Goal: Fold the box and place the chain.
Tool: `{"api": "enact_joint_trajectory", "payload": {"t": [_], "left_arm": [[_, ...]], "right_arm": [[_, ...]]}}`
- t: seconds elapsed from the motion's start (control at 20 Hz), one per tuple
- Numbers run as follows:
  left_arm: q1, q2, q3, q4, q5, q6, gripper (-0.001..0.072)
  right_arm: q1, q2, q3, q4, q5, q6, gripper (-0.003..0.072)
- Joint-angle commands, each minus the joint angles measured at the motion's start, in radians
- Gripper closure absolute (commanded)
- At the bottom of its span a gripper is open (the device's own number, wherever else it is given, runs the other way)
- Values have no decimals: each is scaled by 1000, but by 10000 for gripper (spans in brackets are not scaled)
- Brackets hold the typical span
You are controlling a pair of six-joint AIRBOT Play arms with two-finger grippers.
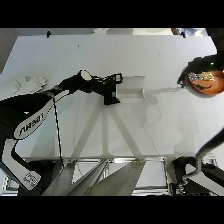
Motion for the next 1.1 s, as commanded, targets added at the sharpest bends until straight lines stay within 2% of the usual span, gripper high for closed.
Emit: {"api": "enact_joint_trajectory", "payload": {"t": [0.0, 0.55, 0.85, 1.05], "left_arm": [[-1, 0, -1, 2, 4, 2, 496], [-1, 0, 0, 2, 4, 2, 496], [-1, 0, 0, 2, 4, 2, 496], [-1, 0, 0, 2, 4, 2, 496]], "right_arm": [[120, 7, 1, 57, 10, -18, 675], [393, 1, 1, 106, -13, -14, 675], [442, -50, 0, 107, 5, -13, 675], [442, -80, -1, 159, 36, -11, 675]]}}
